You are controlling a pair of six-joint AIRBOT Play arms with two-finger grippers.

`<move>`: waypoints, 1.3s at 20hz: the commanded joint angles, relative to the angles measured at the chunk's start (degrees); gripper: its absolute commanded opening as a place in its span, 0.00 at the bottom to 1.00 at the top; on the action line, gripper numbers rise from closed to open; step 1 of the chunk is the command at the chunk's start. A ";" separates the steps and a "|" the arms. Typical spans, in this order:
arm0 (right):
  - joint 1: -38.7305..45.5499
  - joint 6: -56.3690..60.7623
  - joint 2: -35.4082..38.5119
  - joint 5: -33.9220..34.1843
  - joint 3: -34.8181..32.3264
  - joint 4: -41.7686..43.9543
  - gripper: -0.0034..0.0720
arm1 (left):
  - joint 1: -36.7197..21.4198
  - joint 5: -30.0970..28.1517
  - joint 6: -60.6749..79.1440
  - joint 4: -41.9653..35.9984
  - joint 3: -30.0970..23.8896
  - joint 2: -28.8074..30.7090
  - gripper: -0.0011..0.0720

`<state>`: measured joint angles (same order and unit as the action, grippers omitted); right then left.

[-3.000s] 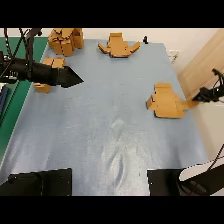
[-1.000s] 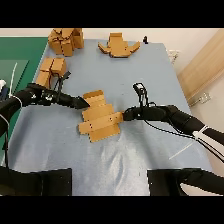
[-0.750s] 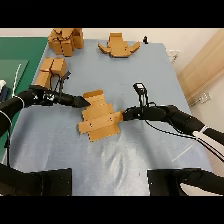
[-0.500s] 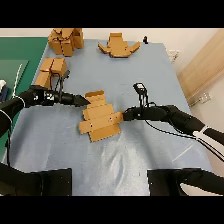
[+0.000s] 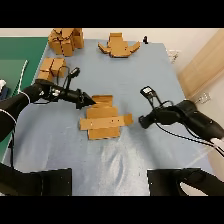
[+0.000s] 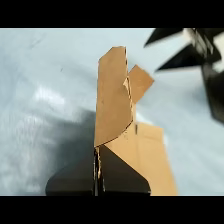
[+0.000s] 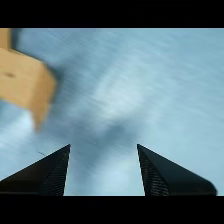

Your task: Fold the box.

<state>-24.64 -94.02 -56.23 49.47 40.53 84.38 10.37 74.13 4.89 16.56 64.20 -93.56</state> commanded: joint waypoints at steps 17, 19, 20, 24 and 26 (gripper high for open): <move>-25.38 -30.58 -7.87 -15.91 0.04 5.57 0.83 | 4.87 -11.96 31.74 -3.50 -17.14 12.46 0.06; -25.38 -30.62 -10.91 -18.43 0.04 5.35 0.85 | 4.87 -12.07 31.76 -3.52 -17.14 12.46 0.06; -25.38 -30.97 -11.85 -19.02 0.04 4.44 0.93 | 4.87 -12.31 31.76 -3.50 -17.14 12.46 0.06; -25.35 -30.99 -13.99 -20.02 0.04 -1.16 0.93 | 4.87 -12.68 31.76 -3.50 -17.14 12.46 0.06; -25.35 -30.93 -14.03 -21.11 0.11 -6.45 0.93 | 4.87 -12.63 31.74 -3.48 -17.14 12.46 0.06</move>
